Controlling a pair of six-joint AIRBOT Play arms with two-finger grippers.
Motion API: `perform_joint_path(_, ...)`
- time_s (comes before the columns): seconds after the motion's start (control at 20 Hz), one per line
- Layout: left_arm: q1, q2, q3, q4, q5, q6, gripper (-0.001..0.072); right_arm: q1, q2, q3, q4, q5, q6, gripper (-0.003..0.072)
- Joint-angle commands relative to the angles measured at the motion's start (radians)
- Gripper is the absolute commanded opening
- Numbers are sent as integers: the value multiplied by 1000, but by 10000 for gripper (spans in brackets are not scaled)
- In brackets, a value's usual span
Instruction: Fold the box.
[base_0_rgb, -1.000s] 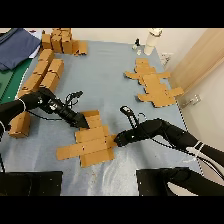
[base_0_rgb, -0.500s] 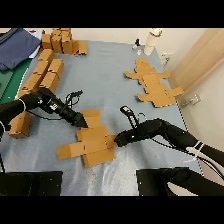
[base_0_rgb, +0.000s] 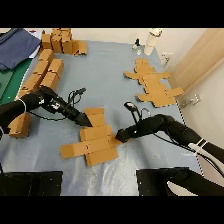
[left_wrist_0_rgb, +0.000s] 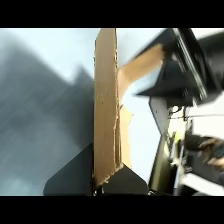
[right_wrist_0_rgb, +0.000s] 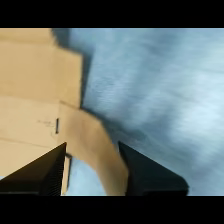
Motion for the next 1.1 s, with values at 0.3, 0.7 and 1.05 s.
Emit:
perform_joint_path(0.3,-309,145,0,-18,313,348,13,-166,106,292,-587,-221,521,384)
perform_joint_path(0.7,-439,262,-103,39,622,404,11,-168,112,250,-565,-248,529,5)
perform_joint_path(1.05,-486,373,-282,24,823,558,13,-164,112,207,-541,-175,529,5)
